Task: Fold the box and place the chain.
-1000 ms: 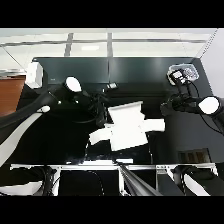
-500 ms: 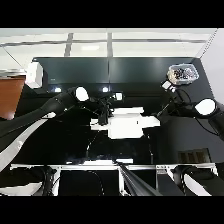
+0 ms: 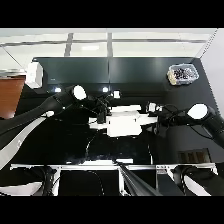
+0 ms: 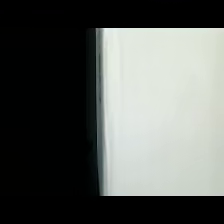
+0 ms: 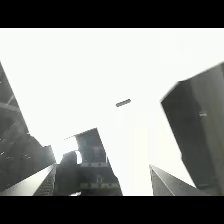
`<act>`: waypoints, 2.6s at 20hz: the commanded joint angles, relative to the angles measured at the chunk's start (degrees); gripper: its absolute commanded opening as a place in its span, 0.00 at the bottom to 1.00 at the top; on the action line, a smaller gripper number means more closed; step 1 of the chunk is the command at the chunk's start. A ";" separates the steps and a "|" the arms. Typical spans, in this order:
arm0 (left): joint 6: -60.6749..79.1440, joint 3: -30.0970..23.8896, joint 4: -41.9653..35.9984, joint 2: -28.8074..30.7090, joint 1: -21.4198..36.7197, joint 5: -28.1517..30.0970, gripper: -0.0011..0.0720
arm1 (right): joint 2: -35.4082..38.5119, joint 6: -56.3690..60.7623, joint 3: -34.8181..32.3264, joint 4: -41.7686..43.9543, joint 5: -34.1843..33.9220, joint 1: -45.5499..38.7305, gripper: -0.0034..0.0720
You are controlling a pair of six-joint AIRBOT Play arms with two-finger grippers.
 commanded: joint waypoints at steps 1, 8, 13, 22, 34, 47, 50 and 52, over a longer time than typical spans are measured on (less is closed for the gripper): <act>0.04 -0.02 -0.52 -0.31 0.00 -0.48 0.05 | -0.04 -2.58 -2.12 -1.51 -0.28 4.13 0.98; 1.31 -0.04 -1.66 -0.59 -0.98 -0.52 0.05 | -1.95 -6.32 -4.17 -0.44 -11.04 12.74 0.98; 1.31 -0.04 -1.66 -0.59 -0.98 -0.50 0.05 | -4.35 -6.49 -4.15 0.57 -11.67 12.81 0.97; 1.31 -0.02 -1.46 -0.59 -0.96 -5.75 0.05 | -3.72 -6.29 0.35 4.46 -12.39 10.14 0.97; 4.57 -0.02 -1.44 -0.59 -0.96 -4.68 0.05 | -3.37 -7.41 0.83 11.37 -8.33 2.60 0.97; 13.27 0.26 -1.46 -2.80 -0.98 -4.61 0.05 | -7.02 -17.73 -4.22 19.39 -5.77 3.06 0.97; 13.25 0.28 -1.49 -2.80 -0.98 -4.74 0.05 | -9.86 -25.07 -4.24 22.23 -7.52 3.06 0.97; 13.22 0.28 -1.46 -2.80 -0.98 -4.74 0.05 | -11.43 -25.83 -4.24 22.27 -8.24 3.04 0.97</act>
